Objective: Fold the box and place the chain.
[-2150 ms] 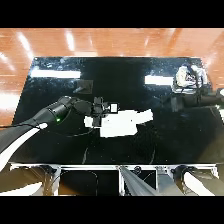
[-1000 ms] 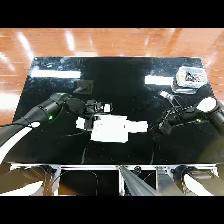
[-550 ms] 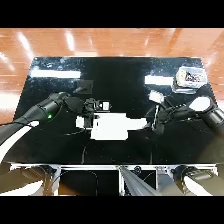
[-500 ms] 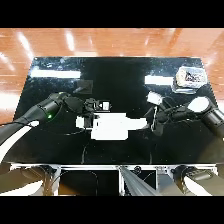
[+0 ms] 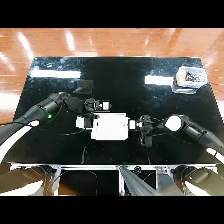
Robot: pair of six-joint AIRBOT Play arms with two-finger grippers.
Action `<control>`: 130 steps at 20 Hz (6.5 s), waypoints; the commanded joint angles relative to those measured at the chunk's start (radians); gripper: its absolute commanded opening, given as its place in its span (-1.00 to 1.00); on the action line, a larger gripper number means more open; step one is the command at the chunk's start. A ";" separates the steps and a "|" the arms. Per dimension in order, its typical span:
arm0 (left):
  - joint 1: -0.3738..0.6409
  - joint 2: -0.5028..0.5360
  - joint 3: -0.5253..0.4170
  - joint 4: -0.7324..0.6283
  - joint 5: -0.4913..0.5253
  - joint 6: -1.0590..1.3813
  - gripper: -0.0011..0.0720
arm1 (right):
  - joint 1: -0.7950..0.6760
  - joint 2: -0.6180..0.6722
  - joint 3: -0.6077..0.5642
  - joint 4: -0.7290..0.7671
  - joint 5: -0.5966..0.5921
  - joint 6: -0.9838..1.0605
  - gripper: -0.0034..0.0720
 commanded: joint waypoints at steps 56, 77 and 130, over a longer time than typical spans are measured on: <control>0.000 -0.001 0.003 0.003 -0.016 0.031 -0.92 | -0.046 0.049 -0.059 0.617 -0.280 -0.413 0.74; 0.000 -0.001 0.003 0.004 -0.025 0.030 -0.92 | -0.052 -0.047 -0.060 0.409 -0.055 -0.507 0.73; 0.000 -0.001 0.003 0.004 -0.011 0.030 -0.92 | -0.138 -0.187 0.053 0.828 -0.009 -0.647 0.99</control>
